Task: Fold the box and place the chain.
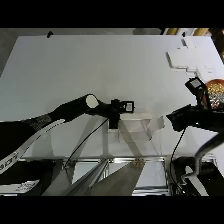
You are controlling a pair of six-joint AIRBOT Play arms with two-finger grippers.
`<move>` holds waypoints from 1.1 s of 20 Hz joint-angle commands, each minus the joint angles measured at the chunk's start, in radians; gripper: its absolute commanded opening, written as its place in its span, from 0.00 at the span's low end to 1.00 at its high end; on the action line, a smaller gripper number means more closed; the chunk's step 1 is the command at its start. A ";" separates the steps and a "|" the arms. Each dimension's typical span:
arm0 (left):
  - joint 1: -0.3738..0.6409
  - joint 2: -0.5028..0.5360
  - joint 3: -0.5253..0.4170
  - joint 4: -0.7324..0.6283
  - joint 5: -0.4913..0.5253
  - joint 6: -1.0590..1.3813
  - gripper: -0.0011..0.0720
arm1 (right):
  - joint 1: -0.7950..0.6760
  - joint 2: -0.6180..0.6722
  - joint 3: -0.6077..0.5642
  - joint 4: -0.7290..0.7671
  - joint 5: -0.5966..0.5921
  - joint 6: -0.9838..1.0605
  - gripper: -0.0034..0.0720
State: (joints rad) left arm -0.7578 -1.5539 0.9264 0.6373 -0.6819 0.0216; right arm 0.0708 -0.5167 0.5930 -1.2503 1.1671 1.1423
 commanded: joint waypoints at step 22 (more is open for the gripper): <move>-0.001 -0.003 -0.001 0.007 -0.003 0.000 0.03 | 0.180 -0.002 -0.004 -0.002 0.006 -0.316 0.06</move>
State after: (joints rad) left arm -0.7578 -1.5562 0.9264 0.6445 -0.6849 0.0208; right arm 0.1844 -0.5171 0.5911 -1.2526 1.1721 0.9833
